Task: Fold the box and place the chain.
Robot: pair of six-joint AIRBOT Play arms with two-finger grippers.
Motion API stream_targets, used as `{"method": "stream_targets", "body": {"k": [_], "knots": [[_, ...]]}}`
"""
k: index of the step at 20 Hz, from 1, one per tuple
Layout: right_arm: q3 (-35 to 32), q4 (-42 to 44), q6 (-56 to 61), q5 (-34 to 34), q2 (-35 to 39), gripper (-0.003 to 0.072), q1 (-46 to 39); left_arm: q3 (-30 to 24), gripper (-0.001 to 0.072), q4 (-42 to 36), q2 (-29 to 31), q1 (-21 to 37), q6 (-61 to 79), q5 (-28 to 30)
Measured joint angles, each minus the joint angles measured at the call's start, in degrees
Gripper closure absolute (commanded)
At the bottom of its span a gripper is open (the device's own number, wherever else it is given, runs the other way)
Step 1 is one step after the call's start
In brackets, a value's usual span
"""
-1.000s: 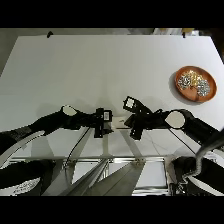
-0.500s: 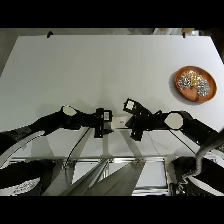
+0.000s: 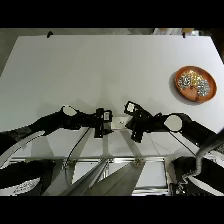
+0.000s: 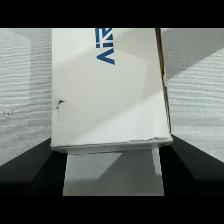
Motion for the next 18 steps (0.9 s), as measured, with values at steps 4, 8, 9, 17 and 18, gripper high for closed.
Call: {"method": "stream_targets", "body": {"k": [4,8,9,17,18], "knots": [[-0.4,-0.4,0.0,-0.5,0.0,0.0667,0.0,0.0,0.0567,0.0,0.0,0.0,0.0,0.0],[-0.9,-0.9,0.0,-0.7,0.0,0.0667,0.0,0.0,0.0567,0.0,0.0,0.0,0.0,0.0],[-1.0,-1.0,0.0,-0.8,0.2,0.0667,0.0,0.0,0.0567,0.0,0.0,0.0,0.0,0.0],[1.0,-11.8,7.0,-0.8,10.7,0.0667,-0.4,0.0,0.0567,0.0,0.0,0.0,-0.1,0.0],[1.7,-15.3,11.4,-0.5,13.0,0.0667,-1.3,0.0,0.0567,0.0,0.0,0.0,-0.1,0.0]]}}
